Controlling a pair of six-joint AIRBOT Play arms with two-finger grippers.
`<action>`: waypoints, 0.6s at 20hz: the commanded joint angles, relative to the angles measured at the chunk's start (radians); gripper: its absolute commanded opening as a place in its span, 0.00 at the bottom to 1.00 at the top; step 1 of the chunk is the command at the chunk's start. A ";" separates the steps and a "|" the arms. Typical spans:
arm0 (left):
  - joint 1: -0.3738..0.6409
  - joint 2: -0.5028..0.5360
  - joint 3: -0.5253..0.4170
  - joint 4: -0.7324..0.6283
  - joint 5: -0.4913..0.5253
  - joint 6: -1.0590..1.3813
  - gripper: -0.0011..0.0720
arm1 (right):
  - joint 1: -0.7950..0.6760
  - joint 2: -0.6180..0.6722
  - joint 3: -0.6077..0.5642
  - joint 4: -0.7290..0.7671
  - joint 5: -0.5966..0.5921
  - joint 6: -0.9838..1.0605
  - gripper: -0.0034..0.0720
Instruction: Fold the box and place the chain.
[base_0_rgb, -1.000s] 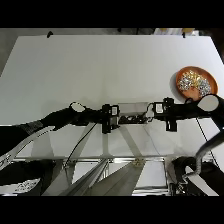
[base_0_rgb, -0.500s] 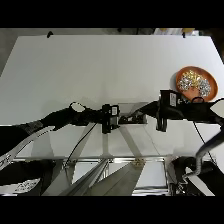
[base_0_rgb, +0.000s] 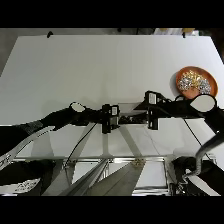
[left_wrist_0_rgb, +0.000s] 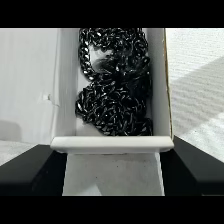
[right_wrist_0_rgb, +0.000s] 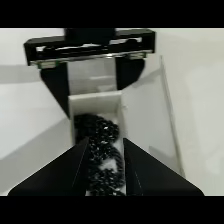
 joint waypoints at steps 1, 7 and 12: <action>0.000 0.000 0.000 0.000 0.000 0.000 0.44 | -0.105 -0.009 0.108 -0.086 0.077 0.081 0.36; 0.000 0.000 0.000 0.000 0.000 0.000 0.44 | -0.363 -0.057 0.147 -0.325 0.091 0.394 0.29; 0.000 0.000 0.000 0.000 0.000 0.000 0.44 | -0.317 -0.221 0.130 -0.438 0.007 0.508 0.44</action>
